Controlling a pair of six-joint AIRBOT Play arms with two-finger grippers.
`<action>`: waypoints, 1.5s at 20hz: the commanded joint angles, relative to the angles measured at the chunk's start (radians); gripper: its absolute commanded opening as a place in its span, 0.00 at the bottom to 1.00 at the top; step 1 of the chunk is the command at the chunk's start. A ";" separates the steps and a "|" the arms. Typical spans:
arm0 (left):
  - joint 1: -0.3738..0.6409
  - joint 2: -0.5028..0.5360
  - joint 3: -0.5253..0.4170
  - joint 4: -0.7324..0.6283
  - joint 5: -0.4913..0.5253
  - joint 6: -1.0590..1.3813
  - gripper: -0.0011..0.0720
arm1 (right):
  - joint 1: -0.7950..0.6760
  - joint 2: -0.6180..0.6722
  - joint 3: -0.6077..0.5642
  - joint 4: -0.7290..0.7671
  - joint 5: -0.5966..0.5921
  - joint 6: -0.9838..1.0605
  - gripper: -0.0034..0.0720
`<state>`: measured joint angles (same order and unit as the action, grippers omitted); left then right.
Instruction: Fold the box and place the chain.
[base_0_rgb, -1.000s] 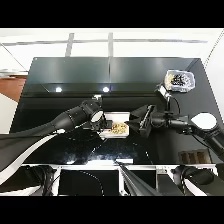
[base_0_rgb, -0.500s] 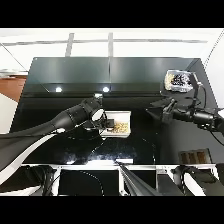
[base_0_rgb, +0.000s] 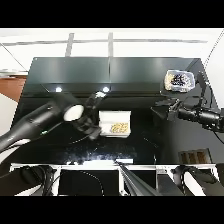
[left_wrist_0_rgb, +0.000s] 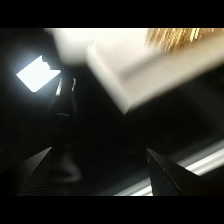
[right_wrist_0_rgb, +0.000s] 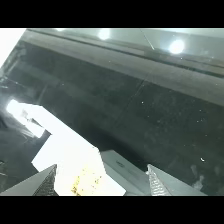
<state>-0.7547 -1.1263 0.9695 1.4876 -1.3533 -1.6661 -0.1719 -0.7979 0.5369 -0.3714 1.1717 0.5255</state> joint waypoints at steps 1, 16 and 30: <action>0.130 0.225 -0.189 -0.040 -0.013 0.191 0.96 | -0.003 0.001 0.001 0.008 0.008 0.002 0.98; 0.352 0.159 -0.470 -0.686 0.452 1.520 0.96 | -0.001 0.001 0.001 -0.120 0.055 0.105 0.98; 0.728 0.012 -0.335 -0.835 0.277 1.820 0.99 | -0.001 0.001 0.001 -0.112 0.096 0.106 0.98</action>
<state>-0.0666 -1.1019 0.6506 0.7132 -1.0183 0.0547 -0.1738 -0.7979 0.5369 -0.4873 1.2644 0.6312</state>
